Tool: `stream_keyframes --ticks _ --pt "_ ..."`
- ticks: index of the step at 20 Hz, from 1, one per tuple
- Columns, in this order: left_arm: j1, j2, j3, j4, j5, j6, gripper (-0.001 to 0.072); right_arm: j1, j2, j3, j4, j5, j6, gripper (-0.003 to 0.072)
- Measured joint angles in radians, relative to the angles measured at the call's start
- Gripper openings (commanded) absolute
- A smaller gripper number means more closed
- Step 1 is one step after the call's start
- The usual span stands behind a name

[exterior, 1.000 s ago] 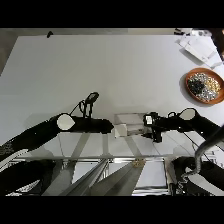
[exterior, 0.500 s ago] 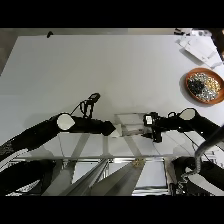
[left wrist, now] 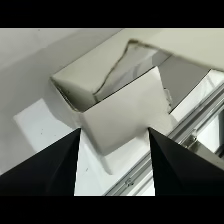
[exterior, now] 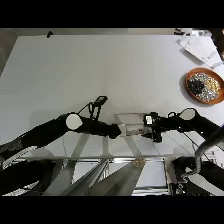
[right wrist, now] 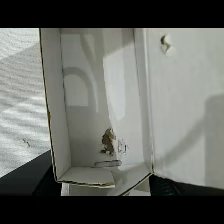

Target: Fold the box and place the chain.

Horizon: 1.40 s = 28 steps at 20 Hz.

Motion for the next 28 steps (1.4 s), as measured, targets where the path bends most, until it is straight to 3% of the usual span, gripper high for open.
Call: stream_keyframes --ticks 6,16,21,23,28 --pt "-0.037 -0.083 0.127 0.160 -0.063 -0.185 0.0480 -0.001 0.000 0.000 -0.001 0.001 0.000 0.0385" --pt "-0.074 -0.120 0.273 0.527 -0.204 -0.585 0.0480 0.000 0.000 0.000 0.001 -0.001 0.000 0.0385" --pt "-0.116 -0.183 0.390 0.649 -0.330 -0.689 0.0482 0.000 0.000 0.000 0.000 0.000 0.000 0.0385" --pt "-0.130 -0.207 0.433 0.679 -0.391 -0.728 0.0535 0.000 0.000 0.000 0.000 0.000 0.000 0.0385" --pt "-0.138 -0.228 0.548 0.748 -0.542 -0.814 0.0535 0.000 0.000 0.000 0.000 0.000 0.000 0.0385"
